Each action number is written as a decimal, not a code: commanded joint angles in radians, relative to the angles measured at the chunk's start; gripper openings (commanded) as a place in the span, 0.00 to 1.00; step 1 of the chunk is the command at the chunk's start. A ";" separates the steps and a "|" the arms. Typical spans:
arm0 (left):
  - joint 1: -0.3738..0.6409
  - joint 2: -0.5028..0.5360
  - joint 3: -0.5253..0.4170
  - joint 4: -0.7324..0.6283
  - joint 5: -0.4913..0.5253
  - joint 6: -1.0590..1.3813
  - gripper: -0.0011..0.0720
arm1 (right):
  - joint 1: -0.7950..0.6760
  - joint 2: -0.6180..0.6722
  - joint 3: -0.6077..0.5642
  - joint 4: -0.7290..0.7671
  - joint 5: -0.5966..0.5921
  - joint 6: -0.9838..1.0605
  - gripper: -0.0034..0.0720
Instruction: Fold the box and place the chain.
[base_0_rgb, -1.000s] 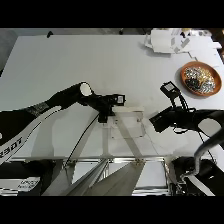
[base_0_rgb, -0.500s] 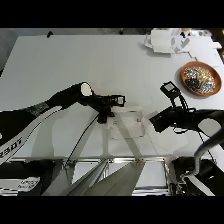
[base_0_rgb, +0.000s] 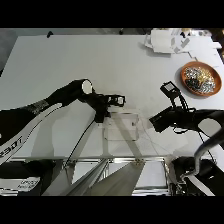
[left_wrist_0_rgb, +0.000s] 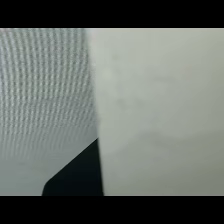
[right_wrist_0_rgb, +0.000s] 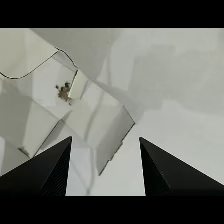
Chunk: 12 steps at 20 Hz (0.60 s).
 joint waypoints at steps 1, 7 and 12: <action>-0.001 0.001 0.005 0.000 0.047 -0.013 0.01 | 0.001 0.001 0.001 0.000 0.000 0.000 0.67; -0.001 0.000 0.005 0.000 0.058 -0.013 0.01 | 0.001 0.001 0.001 0.000 0.000 0.000 0.65; -0.001 0.000 0.005 0.001 0.053 -0.012 0.03 | 0.001 0.001 0.001 0.000 0.000 0.000 0.65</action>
